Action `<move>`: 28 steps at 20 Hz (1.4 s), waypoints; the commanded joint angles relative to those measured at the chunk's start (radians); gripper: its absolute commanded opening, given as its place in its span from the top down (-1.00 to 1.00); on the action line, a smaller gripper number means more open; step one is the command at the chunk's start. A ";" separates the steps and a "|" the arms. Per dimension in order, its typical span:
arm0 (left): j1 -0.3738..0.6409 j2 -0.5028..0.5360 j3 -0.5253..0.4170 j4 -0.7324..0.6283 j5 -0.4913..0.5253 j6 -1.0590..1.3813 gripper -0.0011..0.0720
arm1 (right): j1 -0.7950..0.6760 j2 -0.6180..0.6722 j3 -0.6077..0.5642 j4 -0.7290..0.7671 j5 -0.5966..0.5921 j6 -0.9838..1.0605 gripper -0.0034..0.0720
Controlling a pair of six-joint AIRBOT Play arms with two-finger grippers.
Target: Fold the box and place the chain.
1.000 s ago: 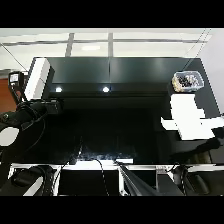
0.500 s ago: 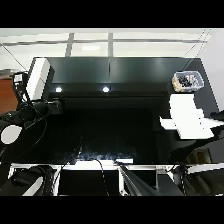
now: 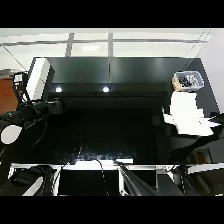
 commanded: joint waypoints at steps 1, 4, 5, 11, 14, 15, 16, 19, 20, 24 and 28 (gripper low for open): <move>0.001 -0.001 0.000 -0.011 0.000 0.000 -0.91 | -0.006 0.001 0.001 0.023 0.029 -0.002 0.58; 0.001 -0.001 0.000 -0.010 0.000 0.000 -0.91 | -0.006 0.001 0.001 0.060 0.051 -0.013 0.57; 0.001 -0.001 0.000 -0.010 0.000 0.000 -0.91 | -0.006 0.001 0.001 0.082 0.057 -0.016 0.57; 0.001 -0.001 0.000 -0.011 0.000 0.000 -0.91 | -0.006 0.003 -0.013 0.154 0.110 -0.035 0.85; 0.001 0.000 0.000 -0.037 0.001 0.000 -0.90 | 0.002 0.015 -0.058 0.188 0.130 -0.034 0.86; 0.000 0.000 0.000 -0.044 0.000 0.000 -0.90 | 0.010 0.029 -0.091 0.203 0.135 -0.034 0.86; 0.001 0.000 0.000 -0.061 0.001 0.000 -0.90 | 0.022 0.045 -0.124 0.213 0.134 -0.034 0.86; 0.001 0.000 0.000 -0.088 -0.003 0.000 -0.90 | 0.084 0.135 -0.230 0.248 0.084 -0.047 0.86; 0.000 0.000 0.000 -0.113 -0.004 0.001 -0.90 | 0.108 0.183 -0.268 0.260 0.054 -0.060 0.86; 0.000 -0.002 0.000 -0.211 -0.097 0.003 -0.90 | 0.224 0.422 -0.439 0.262 -0.080 -0.065 0.86; -0.035 -0.013 0.000 -0.254 -0.196 0.061 -0.90 | 0.376 0.705 -0.656 0.343 -0.249 -0.064 0.86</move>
